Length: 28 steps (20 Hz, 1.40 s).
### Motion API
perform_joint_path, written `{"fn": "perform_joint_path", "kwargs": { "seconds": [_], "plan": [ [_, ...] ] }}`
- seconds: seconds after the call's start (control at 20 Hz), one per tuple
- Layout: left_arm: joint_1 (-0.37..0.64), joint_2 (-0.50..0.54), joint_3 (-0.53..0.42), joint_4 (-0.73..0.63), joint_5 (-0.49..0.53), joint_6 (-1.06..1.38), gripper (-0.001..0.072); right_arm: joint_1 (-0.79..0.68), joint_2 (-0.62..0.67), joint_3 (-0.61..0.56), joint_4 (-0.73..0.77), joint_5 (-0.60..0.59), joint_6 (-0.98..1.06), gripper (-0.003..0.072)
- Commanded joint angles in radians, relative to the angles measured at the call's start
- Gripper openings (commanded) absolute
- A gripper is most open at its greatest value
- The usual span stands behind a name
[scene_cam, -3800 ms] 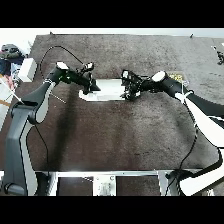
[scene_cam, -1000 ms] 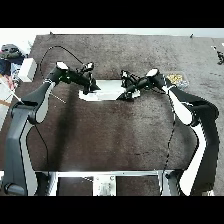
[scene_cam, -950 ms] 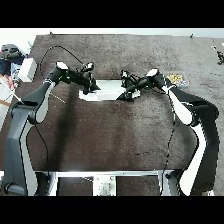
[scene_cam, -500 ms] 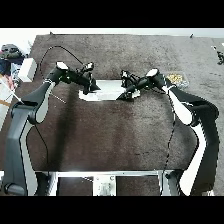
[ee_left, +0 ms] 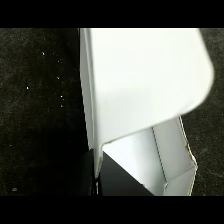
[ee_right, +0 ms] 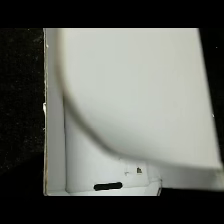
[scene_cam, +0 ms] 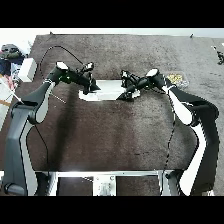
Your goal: Fold the box and place the chain.
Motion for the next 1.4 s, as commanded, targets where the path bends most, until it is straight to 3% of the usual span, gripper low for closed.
{"fn": "perform_joint_path", "kwargs": {
  "seconds": [0.0, 0.35, 0.4, 0.45, 0.75, 1.05, 1.1, 1.15, 1.35],
  "plan": [
    [0.0, 0.001, -0.001, -0.007, 0.0, 0.0, 0.0013, 0.0, -0.001, 0.001, 0.0, 0.0, 0.0, 0.0471],
    [0.0, 0.001, 0.0, -0.007, -0.021, -0.026, 0.0014, 0.0, -0.001, 0.001, 0.0, 0.0, 0.0, 0.0471],
    [0.001, 0.001, 0.0, -0.008, -0.023, -0.026, 0.0106, 0.0, -0.001, 0.001, 0.0, 0.0, 0.0, 0.0471],
    [0.003, 0.001, 0.0, -0.008, -0.025, -0.027, 0.0291, 0.001, -0.001, 0.001, 0.0, 0.0, 0.0, 0.0471],
    [0.068, 0.021, 0.0, -0.045, -0.127, -0.054, 0.0305, 0.0, -0.001, 0.001, 0.0, 0.0, 0.0, 0.0471],
    [0.147, 0.089, 0.0, -0.105, -0.293, -0.146, 0.0302, 0.001, -0.001, 0.001, 0.0, 0.0, 0.0, 0.0471],
    [0.147, 0.09, 0.0, -0.121, -0.315, -0.169, 0.0208, 0.001, -0.001, 0.001, 0.0, 0.0, 0.0, 0.0471],
    [0.137, 0.089, -0.001, -0.127, -0.346, -0.175, 0.0034, 0.001, -0.001, 0.001, 0.0, 0.0, 0.0, 0.0471],
    [0.065, 0.088, -0.001, -0.127, -0.32, -0.177, 0.0012, 0.001, -0.001, 0.001, 0.0, 0.0, 0.0, 0.0471]
  ]
}}
